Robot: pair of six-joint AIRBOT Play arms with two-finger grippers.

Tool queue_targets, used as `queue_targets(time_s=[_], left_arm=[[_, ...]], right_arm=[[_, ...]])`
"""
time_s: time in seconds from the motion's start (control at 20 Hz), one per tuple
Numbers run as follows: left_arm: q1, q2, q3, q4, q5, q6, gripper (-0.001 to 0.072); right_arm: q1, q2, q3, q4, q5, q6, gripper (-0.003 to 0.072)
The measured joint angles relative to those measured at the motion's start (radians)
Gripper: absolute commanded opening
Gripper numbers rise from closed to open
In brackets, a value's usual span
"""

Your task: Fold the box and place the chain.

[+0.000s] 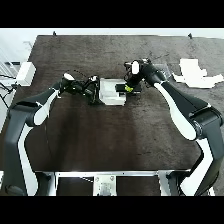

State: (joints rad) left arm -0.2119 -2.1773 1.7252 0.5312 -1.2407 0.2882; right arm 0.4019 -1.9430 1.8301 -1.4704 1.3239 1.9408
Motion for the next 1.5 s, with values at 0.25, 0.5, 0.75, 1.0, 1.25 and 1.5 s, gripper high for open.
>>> queue_targets(time_s=[0.25, 0.5, 0.75, 1.0, 1.25, 1.5], left_arm=[[0.0, 0.0, 0.0, -0.001, 0.0, 0.0, 0.0459], [0.0, 0.0, 0.0, -0.001, 0.0, 0.0, 0.0459], [0.0, 0.0, 0.0, -0.002, 0.0, -0.001, 0.0459], [0.0, 0.0, 0.0, -0.003, 0.0, -0.003, 0.0459], [0.0, 0.0, 0.0, -0.003, 0.0, -0.003, 0.0459], [0.0, 0.0, 0.0, -0.002, 0.0, 0.002, 0.0459]], right_arm=[[0.008, -0.048, 0.05, -0.021, 0.061, 0.042, 0.0373], [0.014, -0.064, 0.06, -0.047, 0.098, 0.067, 0.0358], [0.018, -0.068, 0.066, -0.072, 0.124, 0.101, 0.0154], [0.029, -0.069, 0.078, -0.08, 0.127, 0.13, 0.0008], [0.032, -0.069, 0.08, -0.068, 0.107, 0.128, 0.0035], [0.029, -0.062, 0.082, -0.051, 0.086, 0.122, 0.0349]])
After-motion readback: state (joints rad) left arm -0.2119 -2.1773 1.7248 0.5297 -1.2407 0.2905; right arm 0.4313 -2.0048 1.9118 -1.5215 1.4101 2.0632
